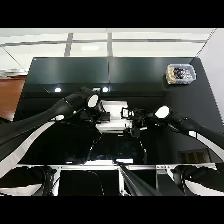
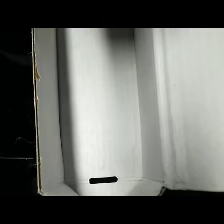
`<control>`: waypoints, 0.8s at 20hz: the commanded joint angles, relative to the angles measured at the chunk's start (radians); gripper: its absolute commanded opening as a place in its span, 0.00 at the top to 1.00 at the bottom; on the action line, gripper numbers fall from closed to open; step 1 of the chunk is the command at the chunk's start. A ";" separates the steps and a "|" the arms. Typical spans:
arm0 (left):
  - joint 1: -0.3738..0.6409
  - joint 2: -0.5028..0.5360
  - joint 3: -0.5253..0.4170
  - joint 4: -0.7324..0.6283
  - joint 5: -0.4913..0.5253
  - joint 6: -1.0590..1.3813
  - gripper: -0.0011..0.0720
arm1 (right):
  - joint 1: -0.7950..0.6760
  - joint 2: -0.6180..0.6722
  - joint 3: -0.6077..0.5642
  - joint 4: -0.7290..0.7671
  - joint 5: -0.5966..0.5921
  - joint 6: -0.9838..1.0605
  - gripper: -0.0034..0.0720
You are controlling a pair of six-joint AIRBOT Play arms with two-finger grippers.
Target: Fold the box and place the chain.
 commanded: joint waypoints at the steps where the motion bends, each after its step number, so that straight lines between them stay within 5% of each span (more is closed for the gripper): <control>1: 0.000 0.001 0.001 0.000 -0.005 0.001 0.95 | 0.000 0.001 0.000 0.003 0.009 0.006 0.34; 2: 0.001 0.001 0.001 0.000 -0.006 0.001 0.95 | 0.000 0.006 0.000 0.002 0.002 0.046 0.03; 10: 0.001 0.001 0.001 0.004 -0.016 0.001 0.95 | 0.000 0.199 0.000 -0.262 0.125 0.243 0.03; 16: 0.001 0.001 0.001 0.004 -0.026 0.001 0.95 | 0.000 0.183 -0.001 -0.274 0.097 0.241 0.04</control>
